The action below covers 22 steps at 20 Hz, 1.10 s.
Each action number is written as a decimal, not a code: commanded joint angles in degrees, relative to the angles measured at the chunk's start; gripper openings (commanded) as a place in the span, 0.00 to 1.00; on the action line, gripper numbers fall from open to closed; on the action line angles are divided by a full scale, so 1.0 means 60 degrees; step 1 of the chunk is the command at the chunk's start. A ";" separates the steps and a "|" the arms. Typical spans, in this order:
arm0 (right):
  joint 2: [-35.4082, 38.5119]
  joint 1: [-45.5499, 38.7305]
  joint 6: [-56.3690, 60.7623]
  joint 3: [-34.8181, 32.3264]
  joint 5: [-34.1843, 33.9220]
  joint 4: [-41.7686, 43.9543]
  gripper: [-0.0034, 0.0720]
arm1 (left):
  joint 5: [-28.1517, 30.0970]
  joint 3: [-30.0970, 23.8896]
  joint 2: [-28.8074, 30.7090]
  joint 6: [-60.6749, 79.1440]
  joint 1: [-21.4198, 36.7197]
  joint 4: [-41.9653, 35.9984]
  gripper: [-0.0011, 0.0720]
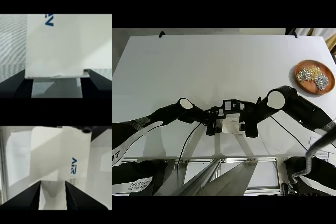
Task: Fold the box and place the chain.
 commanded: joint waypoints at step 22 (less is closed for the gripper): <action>0.0138 0.0335 0.0302 -0.0444 -0.0831 -0.0729 0.50 | 0.0004 0.0000 0.0000 0.0000 0.0000 0.0000 0.06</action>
